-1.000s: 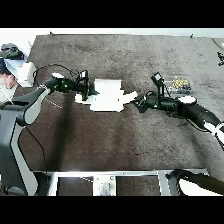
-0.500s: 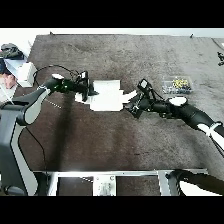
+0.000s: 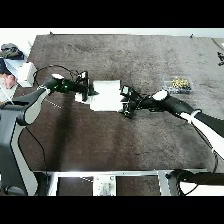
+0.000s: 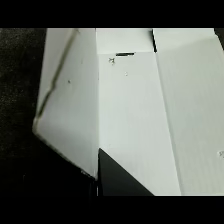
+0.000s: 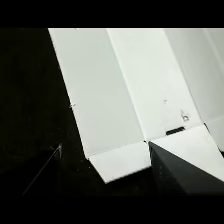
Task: Fold the box and place the chain.
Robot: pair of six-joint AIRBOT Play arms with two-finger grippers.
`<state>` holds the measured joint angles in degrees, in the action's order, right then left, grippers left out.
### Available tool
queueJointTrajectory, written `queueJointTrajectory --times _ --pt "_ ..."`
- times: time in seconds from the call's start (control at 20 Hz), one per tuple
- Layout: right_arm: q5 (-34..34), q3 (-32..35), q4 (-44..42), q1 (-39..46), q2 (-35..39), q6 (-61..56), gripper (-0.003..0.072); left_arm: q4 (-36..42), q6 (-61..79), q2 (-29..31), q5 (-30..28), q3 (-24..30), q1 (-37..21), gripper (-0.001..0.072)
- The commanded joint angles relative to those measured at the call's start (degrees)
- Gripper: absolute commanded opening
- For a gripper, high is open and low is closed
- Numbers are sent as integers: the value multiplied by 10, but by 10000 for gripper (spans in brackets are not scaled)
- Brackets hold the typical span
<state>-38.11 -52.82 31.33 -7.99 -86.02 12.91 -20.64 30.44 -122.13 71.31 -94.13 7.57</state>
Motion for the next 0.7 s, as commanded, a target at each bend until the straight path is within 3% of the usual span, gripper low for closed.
queueJointTrajectory --times 0.0,0.65 --pt "8 -14 33 -17 -25 25 661 1 0 0 0 0 -1 13" --pt "141 -15 45 -51 -48 25 659 1 0 0 0 0 -1 13"
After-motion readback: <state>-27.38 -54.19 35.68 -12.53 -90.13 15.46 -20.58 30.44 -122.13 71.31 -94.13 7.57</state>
